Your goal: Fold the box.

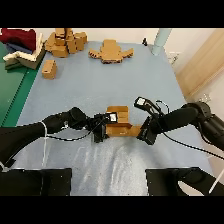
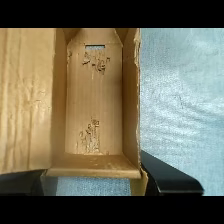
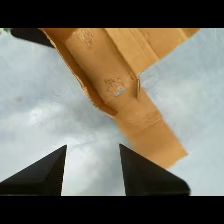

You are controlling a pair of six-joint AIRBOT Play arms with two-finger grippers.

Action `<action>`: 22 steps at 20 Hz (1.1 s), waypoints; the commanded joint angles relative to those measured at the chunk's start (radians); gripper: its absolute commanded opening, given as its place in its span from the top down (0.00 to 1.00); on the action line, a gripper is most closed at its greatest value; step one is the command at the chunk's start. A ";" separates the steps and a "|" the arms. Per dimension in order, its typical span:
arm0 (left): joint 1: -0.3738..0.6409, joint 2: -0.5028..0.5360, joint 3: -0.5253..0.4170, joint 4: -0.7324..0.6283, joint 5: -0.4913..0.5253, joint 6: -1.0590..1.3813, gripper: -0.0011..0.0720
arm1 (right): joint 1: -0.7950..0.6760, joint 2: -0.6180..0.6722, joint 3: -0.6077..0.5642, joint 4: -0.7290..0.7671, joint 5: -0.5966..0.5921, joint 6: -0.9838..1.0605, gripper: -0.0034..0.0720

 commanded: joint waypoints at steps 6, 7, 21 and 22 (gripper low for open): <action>0.000 0.000 0.000 0.000 0.000 0.000 0.54 | 0.000 -0.194 -0.026 0.005 0.220 -0.470 0.26; -0.001 0.000 0.000 0.000 0.000 0.000 0.54 | 0.000 -0.214 -0.025 0.008 0.247 -0.486 0.26; 0.000 0.000 0.000 0.000 0.000 0.000 0.54 | -0.046 -0.247 -0.083 0.265 0.372 -0.748 0.60; 0.000 0.000 0.000 0.000 0.000 0.000 0.54 | -0.044 -0.247 -0.083 0.265 0.387 -0.748 0.60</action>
